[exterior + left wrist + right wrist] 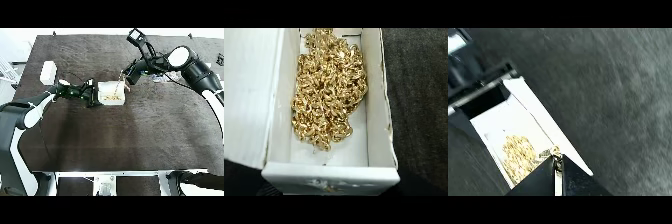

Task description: Fold the box and place the chain.

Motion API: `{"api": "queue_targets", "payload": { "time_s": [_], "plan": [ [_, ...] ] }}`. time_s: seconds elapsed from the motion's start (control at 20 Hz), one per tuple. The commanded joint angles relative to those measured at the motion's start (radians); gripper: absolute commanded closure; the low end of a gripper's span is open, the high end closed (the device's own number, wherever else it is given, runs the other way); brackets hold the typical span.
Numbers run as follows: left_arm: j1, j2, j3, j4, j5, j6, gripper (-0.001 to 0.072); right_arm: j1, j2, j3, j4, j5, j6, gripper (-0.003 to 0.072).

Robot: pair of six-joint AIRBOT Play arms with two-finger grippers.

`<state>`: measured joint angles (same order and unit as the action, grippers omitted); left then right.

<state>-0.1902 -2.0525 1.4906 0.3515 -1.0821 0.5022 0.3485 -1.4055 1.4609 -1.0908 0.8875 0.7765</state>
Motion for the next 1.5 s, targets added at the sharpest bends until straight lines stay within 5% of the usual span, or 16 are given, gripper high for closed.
{"api": "queue_targets", "payload": {
  "time_s": [0.0, 0.8, 0.85, 0.95, 1.3, 1.45],
  "plan": [
    [0.000, -0.001, 0.000, 0.000, 0.000, 0.000, 0.0402, 0.033, 0.005, 0.000, -0.003, -0.042, 0.009, 0.0683],
    [0.000, -0.001, 0.000, 0.000, 0.000, 0.000, 0.0402, 0.051, -0.163, -0.121, 0.049, -0.074, -0.031, 0.0679],
    [0.000, -0.001, 0.000, 0.000, 0.000, 0.000, 0.0402, 0.047, -0.164, -0.120, 0.047, -0.106, -0.029, 0.0628],
    [0.000, -0.001, 0.000, 0.000, 0.000, 0.000, 0.0402, 0.047, -0.157, -0.113, 0.039, -0.166, -0.029, 0.0390],
    [0.000, -0.001, 0.000, 0.000, 0.000, 0.000, 0.0402, 0.047, -0.061, -0.099, 0.013, -0.172, -0.055, 0.0382],
    [0.000, -0.001, 0.000, 0.000, 0.001, 0.000, 0.0402, 0.034, 0.024, -0.098, 0.013, -0.272, -0.137, 0.0381]
  ]
}}
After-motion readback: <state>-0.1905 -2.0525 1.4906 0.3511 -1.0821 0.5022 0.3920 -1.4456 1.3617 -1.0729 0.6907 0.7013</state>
